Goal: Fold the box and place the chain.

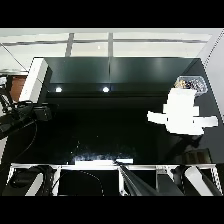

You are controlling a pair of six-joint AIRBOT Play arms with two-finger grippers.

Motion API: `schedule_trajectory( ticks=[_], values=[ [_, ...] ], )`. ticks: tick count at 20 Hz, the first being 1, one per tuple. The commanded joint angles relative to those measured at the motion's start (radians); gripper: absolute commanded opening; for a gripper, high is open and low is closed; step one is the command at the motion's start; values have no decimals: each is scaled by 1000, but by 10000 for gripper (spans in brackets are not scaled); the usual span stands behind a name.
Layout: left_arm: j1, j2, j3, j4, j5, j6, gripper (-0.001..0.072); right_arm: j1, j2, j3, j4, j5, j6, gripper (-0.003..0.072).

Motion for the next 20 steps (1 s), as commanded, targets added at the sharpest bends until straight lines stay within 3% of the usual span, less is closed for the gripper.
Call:
schedule_trajectory(
  ticks=[1, 5, 10, 16, 20],
  values=[
    [0, -1, 0, 4, 0, 0, 709, -153, -195, 51, 233, 74, -287, 705],
    [0, -1, 0, 8, 0, 0, 709, -243, -457, 189, 415, 345, -593, 706],
    [-1, 0, 0, 4, -1, 0, 708, -202, -747, 342, 486, 625, -580, 705],
    [-1, 0, 0, 4, -1, 0, 709, -127, -799, 390, 460, 547, -618, 705],
    [0, -1, 0, 5, -1, 0, 709, -125, -800, 420, 459, 556, -619, 705]
  ],
)
